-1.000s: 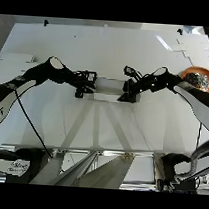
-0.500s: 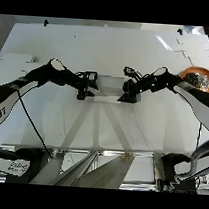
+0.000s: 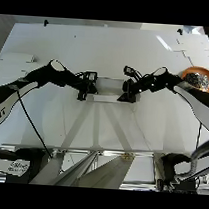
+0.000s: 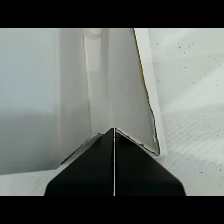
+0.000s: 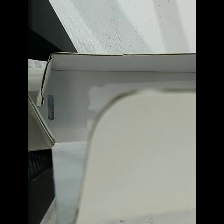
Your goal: Fold the box and place the chain.
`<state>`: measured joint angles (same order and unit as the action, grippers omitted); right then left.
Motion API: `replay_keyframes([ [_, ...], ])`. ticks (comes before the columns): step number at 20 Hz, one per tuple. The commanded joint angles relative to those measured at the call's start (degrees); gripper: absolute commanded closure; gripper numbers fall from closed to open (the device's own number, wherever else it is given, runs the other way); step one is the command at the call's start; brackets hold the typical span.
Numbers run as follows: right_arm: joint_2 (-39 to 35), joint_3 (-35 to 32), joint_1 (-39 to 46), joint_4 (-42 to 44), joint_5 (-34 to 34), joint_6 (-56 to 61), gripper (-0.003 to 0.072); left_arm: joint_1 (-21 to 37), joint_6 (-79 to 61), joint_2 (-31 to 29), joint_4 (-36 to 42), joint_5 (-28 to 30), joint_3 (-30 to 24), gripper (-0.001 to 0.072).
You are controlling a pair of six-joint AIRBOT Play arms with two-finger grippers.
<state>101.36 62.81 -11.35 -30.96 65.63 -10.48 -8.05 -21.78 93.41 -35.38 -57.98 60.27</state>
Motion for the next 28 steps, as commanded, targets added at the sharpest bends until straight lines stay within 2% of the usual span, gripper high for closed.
replay_keyframes([
  [1, 0.0, 0.0, 0.0, -0.3, 0.2, -0.1, 0.0253, 0.8, 0.0, -2.3, -0.5, 0.2, 0.0, 0.0697],
  [6, 0.0, 0.0, 0.0, -0.3, 0.2, -0.1, 0.0253, 5.5, 3.5, -7.4, -3.8, -5.5, 0.0, 0.0697],
  [9, 0.0, 0.0, 0.0, -0.3, 0.2, -0.1, 0.0253, 9.7, 20.1, -10.6, -8.3, -7.1, 0.0, 0.0698],
  [13, 0.0, 0.0, 0.0, -0.3, 0.2, -0.1, 0.0253, 13.2, 44.6, -12.4, -19.7, -7.0, 0.0, 0.07],
  [15, 0.0, 0.0, 0.0, -0.3, 0.2, -0.1, 0.0253, 13.2, 55.8, -12.4, -25.5, -6.8, -0.2, 0.0699],
  [22, 0.0, 0.0, 0.0, -0.3, 0.2, -0.1, 0.0253, 10.2, 76.6, -12.0, -32.9, -6.3, -2.3, 0.0701],
  [28, 0.0, 0.0, 0.0, -0.3, 0.2, -0.1, 0.0253, 5.6, 81.4, -10.4, -34.4, -3.5, -3.8, 0.07],
])
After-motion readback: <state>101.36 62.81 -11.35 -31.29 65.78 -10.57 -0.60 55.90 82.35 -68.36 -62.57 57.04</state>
